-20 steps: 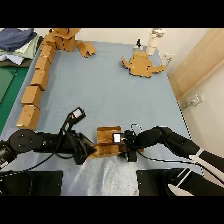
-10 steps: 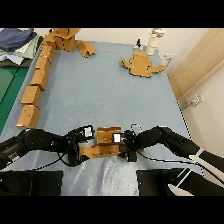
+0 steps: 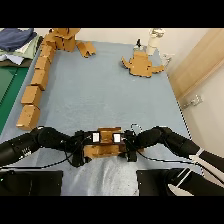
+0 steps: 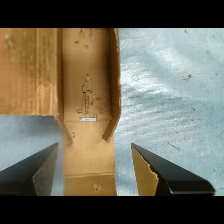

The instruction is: Fold the box.

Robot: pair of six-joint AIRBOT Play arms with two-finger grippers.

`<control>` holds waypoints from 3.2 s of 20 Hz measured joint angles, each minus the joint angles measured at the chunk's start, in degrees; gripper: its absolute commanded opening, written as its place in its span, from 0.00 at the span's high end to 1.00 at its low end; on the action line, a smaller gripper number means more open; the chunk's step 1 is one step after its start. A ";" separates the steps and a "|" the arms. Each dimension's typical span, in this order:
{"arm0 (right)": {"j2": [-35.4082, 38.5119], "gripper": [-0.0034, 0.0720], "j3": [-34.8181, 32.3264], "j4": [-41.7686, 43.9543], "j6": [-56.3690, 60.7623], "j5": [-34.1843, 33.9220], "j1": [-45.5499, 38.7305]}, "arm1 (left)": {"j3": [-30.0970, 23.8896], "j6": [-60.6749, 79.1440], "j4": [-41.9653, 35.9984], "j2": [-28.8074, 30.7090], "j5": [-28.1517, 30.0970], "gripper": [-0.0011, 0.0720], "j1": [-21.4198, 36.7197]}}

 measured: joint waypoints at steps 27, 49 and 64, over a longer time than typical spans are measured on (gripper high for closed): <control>0.00 0.29 0.00 -0.02 0.02 0.00 0.00 | 0.42 0.04 -5.14 -5.57 10.84 0.84 -4.63; 0.00 0.29 0.02 -0.02 -0.02 0.02 0.00 | 0.42 -0.70 -3.30 -4.90 14.82 0.97 -6.05; 0.00 0.29 0.02 -0.02 0.00 0.02 0.00 | -1.81 -68.85 30.58 14.73 -7.87 0.97 13.20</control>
